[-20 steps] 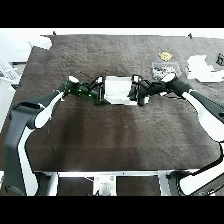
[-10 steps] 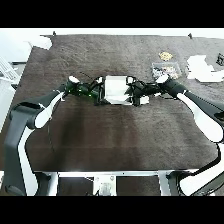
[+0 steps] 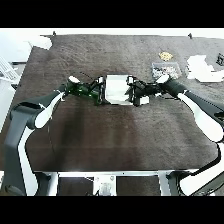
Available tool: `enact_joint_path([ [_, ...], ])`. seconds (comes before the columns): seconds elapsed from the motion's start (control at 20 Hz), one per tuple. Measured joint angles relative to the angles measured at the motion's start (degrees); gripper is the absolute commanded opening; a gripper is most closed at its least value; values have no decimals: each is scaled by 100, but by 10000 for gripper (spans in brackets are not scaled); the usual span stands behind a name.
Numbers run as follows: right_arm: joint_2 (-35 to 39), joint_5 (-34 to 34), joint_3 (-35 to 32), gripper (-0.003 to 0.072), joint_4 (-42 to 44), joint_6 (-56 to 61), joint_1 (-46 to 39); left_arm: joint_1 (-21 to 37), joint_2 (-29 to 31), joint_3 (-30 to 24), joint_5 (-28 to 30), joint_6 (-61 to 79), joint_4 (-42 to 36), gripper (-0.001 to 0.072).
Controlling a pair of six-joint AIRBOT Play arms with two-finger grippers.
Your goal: Fold the box and place the chain.
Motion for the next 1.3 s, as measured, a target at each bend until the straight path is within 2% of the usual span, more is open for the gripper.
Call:
enact_joint_path([
  [0.1,37,2,0,34,-323,225,0,0,-2,0,4,0,-4,350],
  [0.15,79,11,0,13,-505,400,-2,0,-2,0,9,-4,-7,351],
  [0.45,605,280,0,12,-1178,1585,-227,0,0,0,15,-7,-2,351],
  [0.8,1305,859,-4,11,-1327,4113,-1049,2,0,0,11,0,7,350],
  [1.05,1209,935,-31,11,-1346,5574,-1777,0,0,0,13,4,9,351],
  [1.3,656,964,-59,11,-1086,6234,-1969,0,0,0,20,4,11,351],
])
